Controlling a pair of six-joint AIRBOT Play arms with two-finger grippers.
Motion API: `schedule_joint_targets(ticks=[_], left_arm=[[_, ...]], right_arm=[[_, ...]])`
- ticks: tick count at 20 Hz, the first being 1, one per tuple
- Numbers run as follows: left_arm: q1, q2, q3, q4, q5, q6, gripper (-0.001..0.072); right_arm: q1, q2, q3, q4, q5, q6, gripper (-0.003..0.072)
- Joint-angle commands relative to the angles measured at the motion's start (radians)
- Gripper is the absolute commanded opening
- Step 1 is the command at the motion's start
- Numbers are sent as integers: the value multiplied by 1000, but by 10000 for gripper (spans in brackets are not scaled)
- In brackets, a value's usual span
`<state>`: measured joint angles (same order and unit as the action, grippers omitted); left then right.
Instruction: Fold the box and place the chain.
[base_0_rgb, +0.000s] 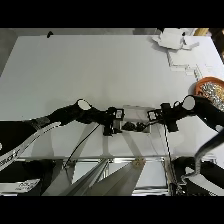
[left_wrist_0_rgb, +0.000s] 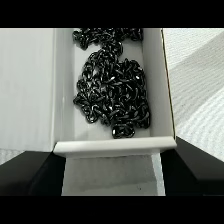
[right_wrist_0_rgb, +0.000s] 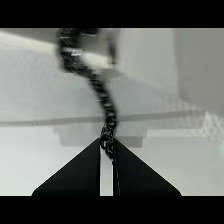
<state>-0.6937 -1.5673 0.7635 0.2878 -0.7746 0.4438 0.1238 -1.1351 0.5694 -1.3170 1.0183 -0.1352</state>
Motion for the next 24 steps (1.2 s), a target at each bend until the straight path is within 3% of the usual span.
schedule_joint_targets(ticks=[1, 5, 10, 13, 19, 23, 24], left_arm=[[0, 1, 0, 0, 0, 0, 313], [0, 1, 0, 0, 0, 0, 313], [0, 1, 0, 0, 0, 0, 313], [0, 1, 0, 0, 0, 0, 313], [0, 1, 0, 0, 0, 0, 313], [0, 1, 0, 0, 0, 0, 313], [0, 1, 0, 0, 0, 0, 313]], right_arm=[[0, 85, 1, 1, 54, 8, 18], [0, 278, 1, 72, 126, 61, 18], [82, 407, 1, 441, 202, 60, 18], [219, 412, 1, 592, 79, 60, 18], [447, 333, 1, 611, -257, 171, 18], [452, 230, 1, 531, -284, 272, 21], [452, 224, 1, 477, -282, 311, 61]])
